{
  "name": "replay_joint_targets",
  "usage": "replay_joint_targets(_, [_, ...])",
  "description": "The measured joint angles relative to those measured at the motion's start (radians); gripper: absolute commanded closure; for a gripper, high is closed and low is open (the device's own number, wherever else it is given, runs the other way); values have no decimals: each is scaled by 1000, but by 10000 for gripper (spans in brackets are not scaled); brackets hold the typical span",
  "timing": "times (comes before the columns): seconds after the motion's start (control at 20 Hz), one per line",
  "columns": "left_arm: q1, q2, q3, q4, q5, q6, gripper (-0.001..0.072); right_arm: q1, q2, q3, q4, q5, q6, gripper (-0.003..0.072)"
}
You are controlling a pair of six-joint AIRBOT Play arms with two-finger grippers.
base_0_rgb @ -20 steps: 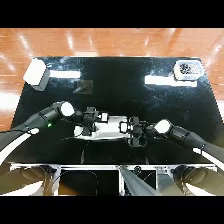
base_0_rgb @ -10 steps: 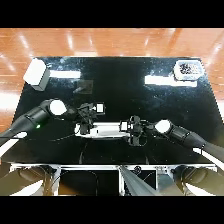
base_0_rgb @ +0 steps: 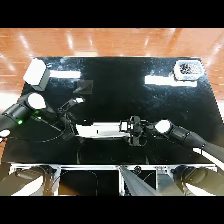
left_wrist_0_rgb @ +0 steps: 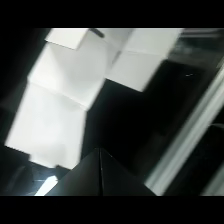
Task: Fold the box and place the chain.
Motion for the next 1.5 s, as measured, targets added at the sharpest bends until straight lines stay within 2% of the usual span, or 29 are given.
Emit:
replay_joint_targets(0.1, [17,2,-22,-155,-19,-9,691,0,0,0,0,0,0,155])
replay_joint_targets(0.2, [13,3,-62,-311,7,10,691,0,0,0,0,0,0,155])
replay_joint_targets(0.5, [-42,3,-267,-750,201,155,692,0,0,0,0,0,0,156])
replay_joint_targets(0.7, [-53,3,-378,-993,275,293,693,0,0,0,0,0,0,156])
replay_joint_targets(1.0, [-54,71,-447,-1106,410,356,693,0,0,0,0,0,0,156])
replay_joint_targets(1.25, [-49,172,-466,-1116,518,347,693,0,0,0,0,0,0,156])
replay_joint_targets(1.5, [-50,201,-470,-1102,568,344,692,0,0,0,0,0,0,156])
